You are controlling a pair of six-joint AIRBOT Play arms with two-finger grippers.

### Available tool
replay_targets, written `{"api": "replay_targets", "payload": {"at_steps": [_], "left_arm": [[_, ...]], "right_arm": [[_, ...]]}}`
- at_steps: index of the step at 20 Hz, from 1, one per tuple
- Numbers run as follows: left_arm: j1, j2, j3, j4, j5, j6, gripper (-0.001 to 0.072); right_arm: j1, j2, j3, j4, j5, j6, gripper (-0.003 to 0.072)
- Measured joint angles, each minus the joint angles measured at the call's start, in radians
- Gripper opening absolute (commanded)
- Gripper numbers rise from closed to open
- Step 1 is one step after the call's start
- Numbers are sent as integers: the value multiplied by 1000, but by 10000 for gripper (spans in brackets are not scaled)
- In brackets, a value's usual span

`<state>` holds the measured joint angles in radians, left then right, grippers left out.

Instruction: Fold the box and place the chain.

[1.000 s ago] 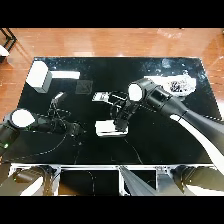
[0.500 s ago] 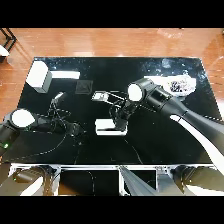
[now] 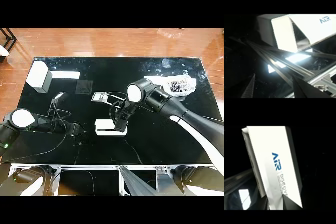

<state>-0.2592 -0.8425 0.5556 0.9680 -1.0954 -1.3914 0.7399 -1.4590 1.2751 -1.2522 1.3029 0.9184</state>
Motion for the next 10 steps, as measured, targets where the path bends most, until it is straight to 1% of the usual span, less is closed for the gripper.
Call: {"api": "replay_targets", "payload": {"at_steps": [10], "left_arm": [[0, 0, 0, 0, 0, 0, 568]], "right_arm": [[29, -7, 0, -12, -5, 21, 129]]}}
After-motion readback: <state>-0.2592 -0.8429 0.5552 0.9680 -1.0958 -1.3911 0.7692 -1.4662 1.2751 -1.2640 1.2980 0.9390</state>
